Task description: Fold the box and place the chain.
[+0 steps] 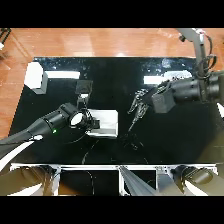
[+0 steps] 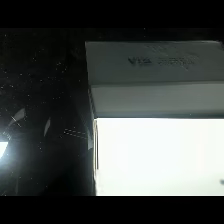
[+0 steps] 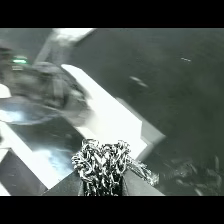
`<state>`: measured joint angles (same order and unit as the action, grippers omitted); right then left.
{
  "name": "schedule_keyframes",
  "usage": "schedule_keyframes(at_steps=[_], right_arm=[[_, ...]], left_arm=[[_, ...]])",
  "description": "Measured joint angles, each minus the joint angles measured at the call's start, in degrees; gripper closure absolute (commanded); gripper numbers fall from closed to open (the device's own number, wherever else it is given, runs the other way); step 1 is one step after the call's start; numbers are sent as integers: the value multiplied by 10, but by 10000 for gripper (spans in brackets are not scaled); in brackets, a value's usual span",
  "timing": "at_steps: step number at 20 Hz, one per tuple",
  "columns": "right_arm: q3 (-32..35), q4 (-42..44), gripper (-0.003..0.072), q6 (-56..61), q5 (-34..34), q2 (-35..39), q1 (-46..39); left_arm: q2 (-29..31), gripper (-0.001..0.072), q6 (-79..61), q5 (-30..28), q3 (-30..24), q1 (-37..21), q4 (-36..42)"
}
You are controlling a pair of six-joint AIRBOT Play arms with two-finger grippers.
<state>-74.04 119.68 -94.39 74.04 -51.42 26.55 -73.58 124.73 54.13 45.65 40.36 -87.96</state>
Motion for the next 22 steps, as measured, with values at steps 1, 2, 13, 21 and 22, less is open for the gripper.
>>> schedule_keyframes(at_steps=[1, 2, 13, 21, 22], right_arm=[[0, 0, 667, 7, -10, 0, 19], [0, 1, 667, 13, -21, 0, 35], [0, -4, 667, 47, -167, -76, 160], [9, -66, 667, 48, -136, -126, 169], [16, -67, 667, 48, -133, -128, 169]], left_arm=[[0, 695, 0, 0, 0, 0, 0], [0, 696, 0, 0, 0, 0, 0], [0, 695, 0, 1, 0, 0, 0], [0, 695, 0, 1, 0, 0, 0], [0, 695, 0, 1, 0, 0, 0]])
